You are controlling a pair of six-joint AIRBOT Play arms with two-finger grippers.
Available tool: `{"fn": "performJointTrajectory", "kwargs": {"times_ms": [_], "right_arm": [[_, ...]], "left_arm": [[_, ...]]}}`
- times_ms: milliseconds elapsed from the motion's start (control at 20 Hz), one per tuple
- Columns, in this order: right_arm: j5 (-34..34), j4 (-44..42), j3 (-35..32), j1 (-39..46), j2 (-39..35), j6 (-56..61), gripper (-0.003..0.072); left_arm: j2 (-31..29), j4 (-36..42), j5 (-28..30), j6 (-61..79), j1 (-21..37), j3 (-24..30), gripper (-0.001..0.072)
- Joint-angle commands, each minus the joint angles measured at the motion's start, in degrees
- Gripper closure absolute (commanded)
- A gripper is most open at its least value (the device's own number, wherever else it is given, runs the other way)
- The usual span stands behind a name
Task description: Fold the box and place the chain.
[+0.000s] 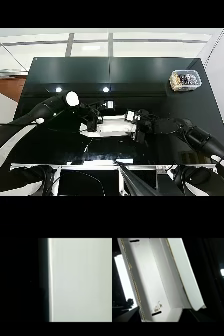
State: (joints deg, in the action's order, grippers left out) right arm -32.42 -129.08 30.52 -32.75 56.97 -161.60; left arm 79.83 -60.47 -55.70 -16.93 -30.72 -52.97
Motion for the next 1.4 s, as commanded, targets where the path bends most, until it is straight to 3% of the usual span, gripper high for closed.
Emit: {"fn": "performJointTrajectory", "kwargs": {"times_ms": [0,350,500,750,1200,1300,1350], "right_arm": [[2.05,-3.3,0.07,0.02,0.02,-1.73,-0.0007],[1.73,-3.52,0.07,3.37,0.22,-1.75,-0.0007],[-1.38,-7.69,0.07,2.99,0.59,-6.62,-0.0007],[-0.28,-10.36,0.07,2.78,1.25,-8.83,-0.0007],[-2.23,-11.89,0.07,2.6,5.84,-9.6,-0.0006],[-1.64,-11.65,0.07,1.66,7.39,-9.6,0.0091],[-1.62,-11.5,0.07,0.7,7.82,-9.6,0.0089]], "left_arm": [[-0.22,0.24,-0.04,-0.04,0.02,-0.04,0.068],[-0.22,0.24,-0.02,-0.04,0.02,-0.04,0.068],[-0.22,0.24,0.15,-0.02,0.02,-0.04,0.068],[-0.22,0.24,0.15,-0.04,0.02,-0.04,0.068],[-0.22,0.24,0.44,-0.04,0.02,-0.04,0.0679],[-0.22,0.26,0.42,-0.04,0.02,-0.04,0.0679],[-0.22,0.26,0.37,-0.04,0.02,-0.04,0.0679]]}}
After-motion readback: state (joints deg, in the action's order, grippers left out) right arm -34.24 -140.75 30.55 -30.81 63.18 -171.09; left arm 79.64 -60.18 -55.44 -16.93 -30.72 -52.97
